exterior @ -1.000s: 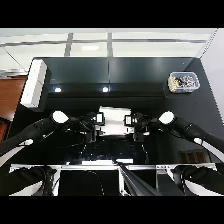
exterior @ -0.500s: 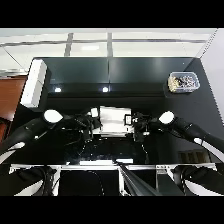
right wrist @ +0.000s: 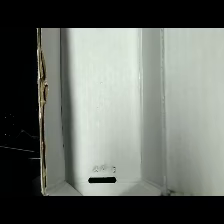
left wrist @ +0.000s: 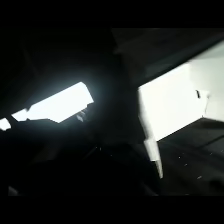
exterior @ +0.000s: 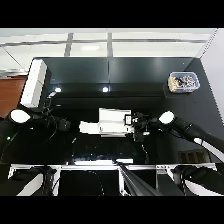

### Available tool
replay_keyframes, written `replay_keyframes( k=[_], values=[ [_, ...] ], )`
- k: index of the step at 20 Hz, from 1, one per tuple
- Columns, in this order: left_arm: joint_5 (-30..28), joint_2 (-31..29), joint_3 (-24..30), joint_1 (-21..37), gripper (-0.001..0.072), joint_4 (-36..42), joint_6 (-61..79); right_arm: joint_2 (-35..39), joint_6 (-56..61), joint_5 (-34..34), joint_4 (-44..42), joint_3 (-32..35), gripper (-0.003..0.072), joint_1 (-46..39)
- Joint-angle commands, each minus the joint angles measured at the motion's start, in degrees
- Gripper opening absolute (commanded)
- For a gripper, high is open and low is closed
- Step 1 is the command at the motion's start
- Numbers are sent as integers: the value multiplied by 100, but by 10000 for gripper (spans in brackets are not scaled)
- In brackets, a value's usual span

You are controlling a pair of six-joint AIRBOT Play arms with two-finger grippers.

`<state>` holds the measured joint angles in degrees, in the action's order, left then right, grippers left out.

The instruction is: Fold the box and place the chain.

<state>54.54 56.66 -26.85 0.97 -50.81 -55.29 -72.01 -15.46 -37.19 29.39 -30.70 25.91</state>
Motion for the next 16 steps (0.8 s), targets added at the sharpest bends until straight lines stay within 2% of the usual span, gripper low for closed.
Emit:
replay_keyframes(
  k=[1,3,6,9,11,12,13,14,15,16],
  values=[
    [820,763,109,592,26,960,-1143,-2,0,-7,2,-2,239,4],
    [874,1375,103,398,26,1687,-769,-2,0,-7,2,-2,239,4],
    [570,2026,-57,-175,25,1869,-632,-2,0,-7,2,-2,239,4],
    [669,2166,-444,-680,27,1871,-424,-2,0,-7,2,-2,239,4],
    [1067,2168,-754,-745,38,1875,-280,-2,0,-7,2,-2,238,4],
    [1322,2168,-920,-739,125,1871,-282,-2,2,-7,0,-2,239,4],
    [1554,2168,-1073,-734,296,1871,-282,-2,0,-7,2,-2,238,4],
    [1731,2168,-1233,-734,539,1871,-282,-2,0,-7,0,-2,239,4],
    [1843,2168,-1360,-741,585,1871,-282,-2,0,-4,2,-2,239,4],
    [1895,2168,-1471,-769,585,1878,-282,-2,0,-7,2,-2,239,4]
  ],
)
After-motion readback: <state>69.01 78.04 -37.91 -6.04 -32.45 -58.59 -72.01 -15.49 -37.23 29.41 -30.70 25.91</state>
